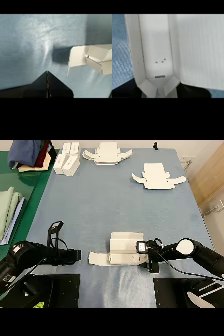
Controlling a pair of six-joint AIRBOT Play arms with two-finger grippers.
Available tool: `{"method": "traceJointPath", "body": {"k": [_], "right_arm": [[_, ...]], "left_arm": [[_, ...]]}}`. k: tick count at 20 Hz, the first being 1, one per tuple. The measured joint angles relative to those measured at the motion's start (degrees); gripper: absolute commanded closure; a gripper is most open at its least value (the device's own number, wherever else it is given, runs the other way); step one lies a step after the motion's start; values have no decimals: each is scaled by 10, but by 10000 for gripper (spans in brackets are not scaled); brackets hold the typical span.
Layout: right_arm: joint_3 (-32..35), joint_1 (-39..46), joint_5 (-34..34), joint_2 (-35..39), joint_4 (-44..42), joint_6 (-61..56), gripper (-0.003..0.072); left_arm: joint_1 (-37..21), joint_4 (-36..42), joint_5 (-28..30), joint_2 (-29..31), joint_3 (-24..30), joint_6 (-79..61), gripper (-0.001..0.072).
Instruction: Fold the box.
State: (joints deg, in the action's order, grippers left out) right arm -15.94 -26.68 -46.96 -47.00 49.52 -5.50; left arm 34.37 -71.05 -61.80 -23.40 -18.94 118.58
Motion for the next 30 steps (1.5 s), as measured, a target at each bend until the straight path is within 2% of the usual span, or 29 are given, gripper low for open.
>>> {"method": "traceJointPath", "body": {"k": [6, 13, 21, 28, 29, 30], "right_arm": [[0, 0, 0, 0, 0, 0, 186], [0, 0, 0, 0, 0, 0, 186], [0, 0, -1, 0, 0, 0, 186], [0, 0, 0, 0, 0, 0, 186], [0, 0, 0, 0, 0, 0, 186], [0, 0, 0, 0, 0, 0, 186]], "left_arm": [[-4, 111, 106, -99, 24, -33, 694], [4, 232, 175, -186, 28, -129, 694], [57, 268, 244, -219, 24, -160, 692], [76, 275, 244, -222, -6, -180, 690], [76, 275, 239, -222, -12, -182, 680], [76, 274, 235, -222, -16, -184, 413]]}}
